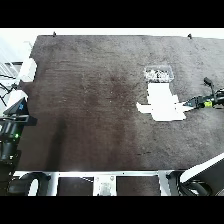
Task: Fold the box and place the chain.
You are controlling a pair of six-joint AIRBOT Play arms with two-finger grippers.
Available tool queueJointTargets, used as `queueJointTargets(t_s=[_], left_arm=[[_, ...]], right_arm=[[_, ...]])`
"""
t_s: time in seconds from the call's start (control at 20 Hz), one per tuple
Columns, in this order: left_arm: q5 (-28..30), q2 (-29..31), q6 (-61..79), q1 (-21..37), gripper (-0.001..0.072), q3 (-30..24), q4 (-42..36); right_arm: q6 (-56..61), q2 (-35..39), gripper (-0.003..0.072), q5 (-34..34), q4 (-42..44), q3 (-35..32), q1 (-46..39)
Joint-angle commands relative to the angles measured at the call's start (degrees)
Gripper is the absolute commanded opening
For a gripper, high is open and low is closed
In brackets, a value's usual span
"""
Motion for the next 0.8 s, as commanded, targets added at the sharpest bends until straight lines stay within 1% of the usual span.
queueJointTargets(t_s=[0.0,0.05,0.15,0.25,0.4,0.5,0.6,0.65,0.7,0.75], left_arm=[[0.00,-0.02,0.02,0.00,0.0020,0.00,0.02],[0.00,-0.02,0.02,0.00,0.0020,0.00,0.02],[0.00,-0.02,0.02,0.00,0.0020,0.00,0.02],[0.00,-0.02,0.02,0.00,0.0020,0.00,0.02],[0.00,-0.02,0.02,0.02,0.0020,0.00,0.02],[0.00,-0.02,0.02,0.02,0.0020,0.00,0.02],[0.00,-0.02,0.02,0.00,0.0020,0.00,0.02],[0.00,-0.02,0.02,0.00,0.0020,0.00,0.02],[0.00,-0.02,0.02,0.00,0.0020,0.00,0.02],[0.00,-0.02,0.02,0.02,0.0020,0.00,0.02]], right_arm=[[-0.31,-0.04,0.0012,2.40,2.36,-1.05,1.84],[-0.24,0.81,0.0010,2.97,3.19,-2.27,2.40],[-0.39,4.57,0.0009,2.43,4.07,-7.37,3.74],[-0.26,10.38,0.0009,-0.85,7.76,-15.58,5.16],[-0.39,20.98,0.0009,-10.60,15.67,-31.45,8.61],[-0.57,27.96,0.0009,-17.27,19.69,-41.94,13.07],[-0.63,34.03,0.0008,-25.40,25.92,-51.32,19.15],[-0.63,36.44,0.0009,-29.51,29.75,-54.69,22.69],[-0.66,38.07,0.0009,-32.50,32.20,-56.26,26.05],[-0.66,39.17,0.0009,-35.74,33.51,-56.35,29.81]])
